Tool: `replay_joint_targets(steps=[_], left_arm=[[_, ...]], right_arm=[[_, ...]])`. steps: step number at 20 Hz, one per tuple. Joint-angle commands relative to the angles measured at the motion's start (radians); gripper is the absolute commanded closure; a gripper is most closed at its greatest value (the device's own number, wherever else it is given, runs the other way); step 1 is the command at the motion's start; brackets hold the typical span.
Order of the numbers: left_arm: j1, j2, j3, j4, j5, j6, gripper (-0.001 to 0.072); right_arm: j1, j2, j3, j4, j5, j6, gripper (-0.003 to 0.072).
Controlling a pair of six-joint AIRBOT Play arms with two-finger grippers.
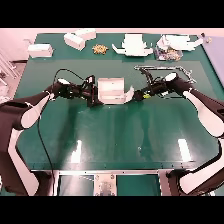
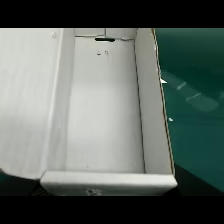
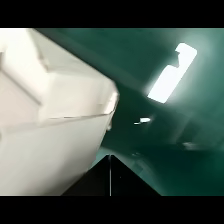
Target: Fold the box and place the chain.
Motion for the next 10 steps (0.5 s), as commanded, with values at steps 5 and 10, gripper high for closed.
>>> replay_joint_targets(steps=[5, 10], left_arm=[[0.001, 0.0, 0.0, 0.0, 0.0, 0.0, 0.0307], [0.001, 0.0, 0.0, 0.0, 0.0, 0.0, 0.0308]], right_arm=[[0.025, 0.067, 0.031, 0.0, 0.04, 0.031, 0.0681], [0.032, 0.068, 0.031, 0.002, 0.045, 0.032, 0.0505]])
